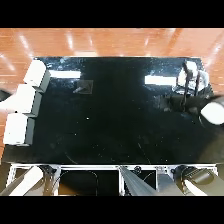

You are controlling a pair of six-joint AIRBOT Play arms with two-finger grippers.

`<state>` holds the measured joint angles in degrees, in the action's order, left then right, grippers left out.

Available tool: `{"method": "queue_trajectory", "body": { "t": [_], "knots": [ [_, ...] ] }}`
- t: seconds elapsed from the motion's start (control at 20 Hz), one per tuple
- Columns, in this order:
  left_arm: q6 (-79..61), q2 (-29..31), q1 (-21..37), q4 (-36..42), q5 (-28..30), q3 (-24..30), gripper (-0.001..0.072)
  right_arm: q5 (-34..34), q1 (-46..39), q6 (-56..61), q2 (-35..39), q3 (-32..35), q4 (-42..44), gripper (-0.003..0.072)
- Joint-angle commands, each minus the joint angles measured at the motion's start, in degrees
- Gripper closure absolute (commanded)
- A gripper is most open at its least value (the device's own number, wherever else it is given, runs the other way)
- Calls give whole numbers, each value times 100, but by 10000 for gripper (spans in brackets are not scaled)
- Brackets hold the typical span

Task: Fold the box and place the chain.

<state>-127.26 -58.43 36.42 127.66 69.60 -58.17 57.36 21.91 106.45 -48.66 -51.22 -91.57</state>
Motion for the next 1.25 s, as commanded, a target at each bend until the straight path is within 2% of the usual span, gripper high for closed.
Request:
{"method": "queue_trajectory", "body": {
  "t": [0.0,0.05,0.1,0.2,0.3,0.4,0.45,0.65,0.85,1.2],
  "knots": [
    [177,46,-2223,708,55,-424,650,673,-2,-610,-732,-1473,-704,650],
    [269,39,-3023,520,9,-367,690,994,-22,-719,-1014,-1821,-953,651],
    [525,42,-3711,245,-195,-275,690,1211,-120,-682,-1213,-1987,-1152,651],
    [1434,39,-4935,-769,-833,-26,691,1513,-614,-262,-1283,-1867,-1047,651],
    [3307,11,-5801,-2310,-1366,166,690,1692,-1106,-162,-1255,-1473,-796,651],
    [4489,-109,-6358,-3620,-1447,181,689,1646,-1311,-160,-1257,-1086,-789,651],
    [4693,-151,-6478,-3923,-1521,177,688,1609,-1322,-162,-1257,-970,-791,652],
    [4712,-142,-6282,-3687,-1635,133,687,1722,-1322,-166,-1257,-922,-791,652],
    [4708,-151,-6227,-3713,-1497,136,687,1722,-1322,-166,-1257,-922,-791,652],
    [4708,-162,-6227,-3713,-1816,136,687,1722,-1322,-166,-1257,-922,-791,652]
  ]
}}
